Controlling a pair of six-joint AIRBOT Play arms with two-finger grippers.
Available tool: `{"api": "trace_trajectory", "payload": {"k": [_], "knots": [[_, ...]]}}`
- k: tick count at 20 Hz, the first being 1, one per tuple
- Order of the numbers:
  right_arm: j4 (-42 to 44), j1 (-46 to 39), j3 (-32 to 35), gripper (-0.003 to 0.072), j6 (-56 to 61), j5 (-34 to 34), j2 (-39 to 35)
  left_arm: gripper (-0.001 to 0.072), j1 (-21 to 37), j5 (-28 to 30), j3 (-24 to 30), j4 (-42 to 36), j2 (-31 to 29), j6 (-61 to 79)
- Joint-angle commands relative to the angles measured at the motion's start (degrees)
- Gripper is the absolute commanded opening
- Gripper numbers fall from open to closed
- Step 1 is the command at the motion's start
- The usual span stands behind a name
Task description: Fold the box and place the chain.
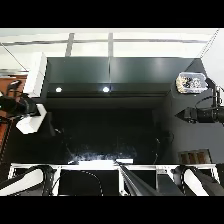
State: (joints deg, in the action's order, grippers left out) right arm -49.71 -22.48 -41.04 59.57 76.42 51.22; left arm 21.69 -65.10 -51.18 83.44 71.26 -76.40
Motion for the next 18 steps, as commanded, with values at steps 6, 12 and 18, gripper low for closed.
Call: {"api": "trace_trajectory", "payload": {"k": [6, 12, 18], "knots": [[0.11, 0.00, -0.04, 0.0009, 0.63, -2.14, -0.04, 0.0287, 5.07, 18.47, 0.22, -1.46, 0.48, 12.15], [0.15, 0.00, -0.04, 0.0009, 2.47, -3.26, -0.04, 0.0287, 5.05, 22.88, 0.15, -2.14, 4.11, 12.13], [0.17, 0.00, -0.07, 0.0008, 3.65, -2.89, -0.04, 0.0711, 4.07, 20.61, -2.47, -1.62, 3.37, 11.50]]}}
